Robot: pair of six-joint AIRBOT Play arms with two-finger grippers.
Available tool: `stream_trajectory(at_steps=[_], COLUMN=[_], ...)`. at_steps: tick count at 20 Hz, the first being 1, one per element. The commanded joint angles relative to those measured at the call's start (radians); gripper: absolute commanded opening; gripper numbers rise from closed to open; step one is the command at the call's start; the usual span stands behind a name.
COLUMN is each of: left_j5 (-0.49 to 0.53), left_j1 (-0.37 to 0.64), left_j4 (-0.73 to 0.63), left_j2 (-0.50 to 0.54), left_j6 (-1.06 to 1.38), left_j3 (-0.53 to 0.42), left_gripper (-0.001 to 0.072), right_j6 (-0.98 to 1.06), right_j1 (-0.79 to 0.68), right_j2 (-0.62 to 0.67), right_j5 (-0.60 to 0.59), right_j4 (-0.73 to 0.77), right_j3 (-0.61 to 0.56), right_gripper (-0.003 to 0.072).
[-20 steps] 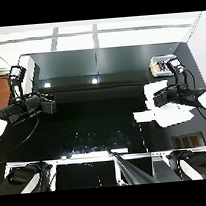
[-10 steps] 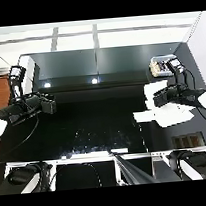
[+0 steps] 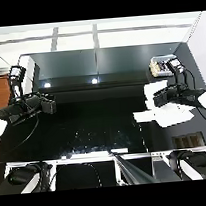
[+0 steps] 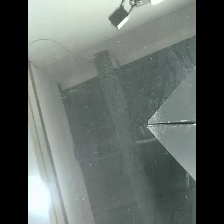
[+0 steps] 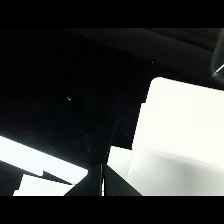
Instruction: Fold the box and place the chain.
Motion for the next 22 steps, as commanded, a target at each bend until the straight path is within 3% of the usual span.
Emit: stream_trajectory(at_steps=[1,6,14,15,16,17,18,19,22], left_j5=[0.000,0.000,0.028,0.027,0.029,0.030,0.029,0.030,0.030], left_j1=[0.000,0.000,0.000,0.000,0.000,0.000,0.000,0.000,0.000], left_j4=[0.000,0.000,0.000,0.000,0.001,0.001,0.000,0.000,0.000], left_j2=[0.001,0.001,0.001,0.000,0.000,-0.003,-0.005,-0.007,-0.007], left_j6=[0.000,0.000,0.000,0.000,0.001,0.001,0.000,-0.004,-0.005], left_j3=[-0.001,-0.001,-0.001,-0.001,-0.001,-0.001,-0.001,-0.001,-0.001], left_gripper=[0.0022,0.0022,0.0022,0.0022,0.0028,0.0145,0.0490,0.0711,0.0712], right_j6=[0.000,0.000,0.000,0.012,0.032,0.035,0.042,0.095,0.257], right_j1=[0.001,0.001,0.001,0.001,0.001,-0.001,-0.015,-0.057,-0.310], right_j2=[-0.001,-0.001,-0.001,-0.001,-0.001,-0.001,-0.001,-0.003,-0.055], right_j5=[0.000,-0.014,-0.281,-0.325,-0.354,-0.371,-0.369,-0.360,-0.236], right_j4=[0.000,0.023,0.158,0.167,0.167,0.164,0.157,0.135,-0.003], right_j3=[0.000,0.000,0.000,0.000,0.000,0.002,0.007,0.019,0.110], right_gripper=[0.0013,0.0013,0.0016,0.0261,0.0720,0.0720,0.0720,0.0720,0.0720])
